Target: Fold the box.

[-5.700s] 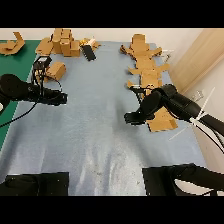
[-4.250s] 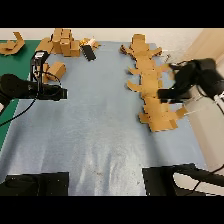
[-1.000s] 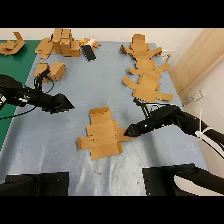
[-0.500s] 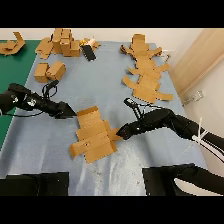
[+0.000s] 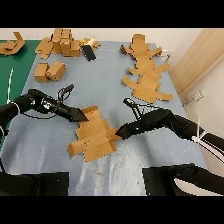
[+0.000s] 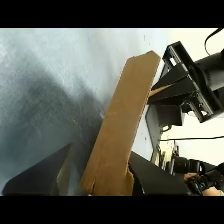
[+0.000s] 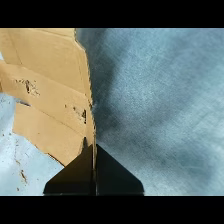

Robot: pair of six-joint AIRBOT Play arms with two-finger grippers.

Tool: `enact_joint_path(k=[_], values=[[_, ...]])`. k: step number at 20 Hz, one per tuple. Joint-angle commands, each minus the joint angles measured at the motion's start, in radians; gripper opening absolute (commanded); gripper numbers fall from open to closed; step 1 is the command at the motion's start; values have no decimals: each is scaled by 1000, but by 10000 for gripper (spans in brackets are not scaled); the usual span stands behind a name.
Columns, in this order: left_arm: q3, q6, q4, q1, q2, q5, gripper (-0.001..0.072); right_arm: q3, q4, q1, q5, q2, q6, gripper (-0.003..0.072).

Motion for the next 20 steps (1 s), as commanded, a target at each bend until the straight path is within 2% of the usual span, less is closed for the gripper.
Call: enact_joint_path(k=[1,4,5,6,9,15,16,20], values=[[0,43,-34,-14,-7,16,404,0,-11,1,5,0,10,3],[0,62,-34,-19,-7,6,403,0,-11,1,21,0,10,3],[0,66,-34,-21,-7,1,356,0,-11,1,23,0,10,3],[-1,83,-34,-22,-7,-5,230,0,-11,1,25,0,10,3],[-1,91,-35,-23,-7,-8,226,0,-13,1,29,0,10,3],[-1,91,-35,-23,-7,-77,229,0,-18,0,47,-3,10,2],[-1,91,-35,-23,-7,-84,255,0,-18,0,47,-5,11,3],[0,90,-37,-23,-7,-84,255,0,-19,0,47,-18,17,3]])
